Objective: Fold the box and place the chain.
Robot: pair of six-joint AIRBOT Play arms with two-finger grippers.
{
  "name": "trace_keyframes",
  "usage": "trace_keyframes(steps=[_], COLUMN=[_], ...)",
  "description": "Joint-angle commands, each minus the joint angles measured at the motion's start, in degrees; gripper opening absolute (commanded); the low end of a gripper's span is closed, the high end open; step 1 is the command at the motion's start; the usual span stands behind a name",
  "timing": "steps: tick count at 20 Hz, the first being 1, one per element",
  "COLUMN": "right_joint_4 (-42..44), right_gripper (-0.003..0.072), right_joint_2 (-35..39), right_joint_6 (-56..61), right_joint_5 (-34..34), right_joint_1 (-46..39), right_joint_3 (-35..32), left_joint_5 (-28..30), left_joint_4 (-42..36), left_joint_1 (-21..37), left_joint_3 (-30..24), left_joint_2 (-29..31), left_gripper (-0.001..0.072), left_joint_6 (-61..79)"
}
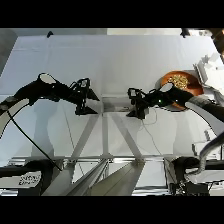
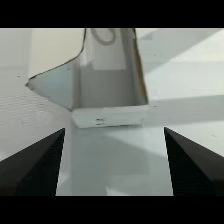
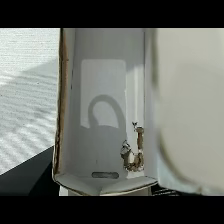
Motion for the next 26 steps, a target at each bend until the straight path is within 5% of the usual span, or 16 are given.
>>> trace_keyframes(steps=[1, 26], right_joint_4=[0.02, 0.00], right_gripper=[0.0379, 0.0379], right_joint_2=[0.02, 0.02], right_joint_6=[0.00, 0.00], right_joint_5=[0.00, 0.00], right_joint_1=[0.04, 0.04], right_joint_3=[0.02, 0.02], left_joint_5=[2.19, 8.02], left_joint_4=[-1.64, -5.25], left_joint_1=[-0.20, -6.16], left_joint_3=[-0.04, 0.00], left_joint_2=[-1.49, -8.44], left_gripper=[0.0698, 0.0694], left_joint_6=[2.01, 5.81])
